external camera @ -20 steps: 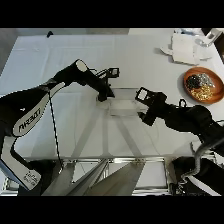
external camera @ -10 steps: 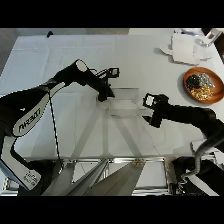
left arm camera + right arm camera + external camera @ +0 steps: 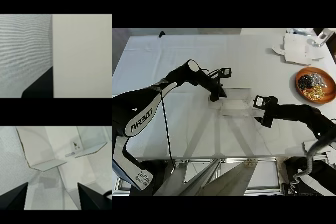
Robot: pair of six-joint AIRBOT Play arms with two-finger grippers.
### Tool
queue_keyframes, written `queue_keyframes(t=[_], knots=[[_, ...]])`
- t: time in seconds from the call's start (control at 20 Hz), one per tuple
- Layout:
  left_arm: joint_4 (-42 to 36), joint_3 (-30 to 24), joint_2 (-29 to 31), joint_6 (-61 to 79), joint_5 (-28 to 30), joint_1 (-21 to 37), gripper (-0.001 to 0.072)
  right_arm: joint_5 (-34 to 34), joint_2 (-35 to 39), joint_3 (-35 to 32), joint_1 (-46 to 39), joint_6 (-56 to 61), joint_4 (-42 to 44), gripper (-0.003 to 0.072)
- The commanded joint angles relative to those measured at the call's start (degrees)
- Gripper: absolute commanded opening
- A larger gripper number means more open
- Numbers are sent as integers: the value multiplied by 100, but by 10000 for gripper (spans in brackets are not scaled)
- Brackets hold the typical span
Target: Fold the box and place the chain.
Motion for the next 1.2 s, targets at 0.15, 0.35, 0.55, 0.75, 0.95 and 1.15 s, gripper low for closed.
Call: queue_keyframes(t=[0.15, 0.35, 0.55, 0.75, 0.95, 1.15], knots=[[0, 0, 2, 0, 2, 0, 10, 197, -146, -4, -4, -26, 245, 655], [0, 0, 2, 0, 2, 0, 10, -85, -109, -2, 50, -22, 361, 655], [0, 0, 4, 0, 2, 0, 10, 28, 671, 0, 658, 179, 365, 655], [0, 0, 4, 0, 2, 0, 10, -87, 1943, 81, 1156, 1709, 367, 655], [0, 0, 4, 0, 2, 0, 10, -203, 3121, 149, 1346, 2907, 365, 655], [2, 0, 2, 0, 2, 0, 10, -168, 3668, 149, 1346, 3939, -221, 655]])
